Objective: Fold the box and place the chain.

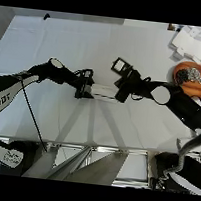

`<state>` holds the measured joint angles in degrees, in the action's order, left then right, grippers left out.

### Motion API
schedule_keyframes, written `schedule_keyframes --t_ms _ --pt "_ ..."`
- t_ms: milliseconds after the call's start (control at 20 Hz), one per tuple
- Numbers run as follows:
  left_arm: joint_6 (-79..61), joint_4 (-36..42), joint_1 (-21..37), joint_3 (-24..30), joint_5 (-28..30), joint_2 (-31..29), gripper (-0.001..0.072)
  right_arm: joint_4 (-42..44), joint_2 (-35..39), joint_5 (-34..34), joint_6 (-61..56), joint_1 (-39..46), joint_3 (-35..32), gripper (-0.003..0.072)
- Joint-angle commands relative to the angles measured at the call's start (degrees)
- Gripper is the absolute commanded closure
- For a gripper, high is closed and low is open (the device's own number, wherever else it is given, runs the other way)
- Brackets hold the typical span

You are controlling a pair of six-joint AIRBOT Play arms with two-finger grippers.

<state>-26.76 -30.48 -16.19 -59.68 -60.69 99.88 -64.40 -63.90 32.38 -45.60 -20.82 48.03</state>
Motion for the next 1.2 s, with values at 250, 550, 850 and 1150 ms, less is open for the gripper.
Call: schedule_keyframes --t_ms 250,550,850,1150 --pt "-0.02 -0.04 0.02 -0.02 0.04 0.0 0.0432 28.04 -5.25 7.28 -12.96 5.84 -0.11 0.0682" --pt "-0.02 -0.02 0.02 -0.02 0.04 0.0 0.0432 42.21 -10.32 2.73 -12.33 5.81 -4.94 0.0682" --pt "-0.02 -0.02 0.02 -0.02 0.04 0.0 0.0432 42.53 -10.51 1.84 -12.15 4.83 -9.09 0.0682" --pt "-0.02 -0.02 0.02 -0.02 0.04 0.0 0.0432 42.88 -10.43 -0.46 -12.13 3.15 -11.02 0.0682"
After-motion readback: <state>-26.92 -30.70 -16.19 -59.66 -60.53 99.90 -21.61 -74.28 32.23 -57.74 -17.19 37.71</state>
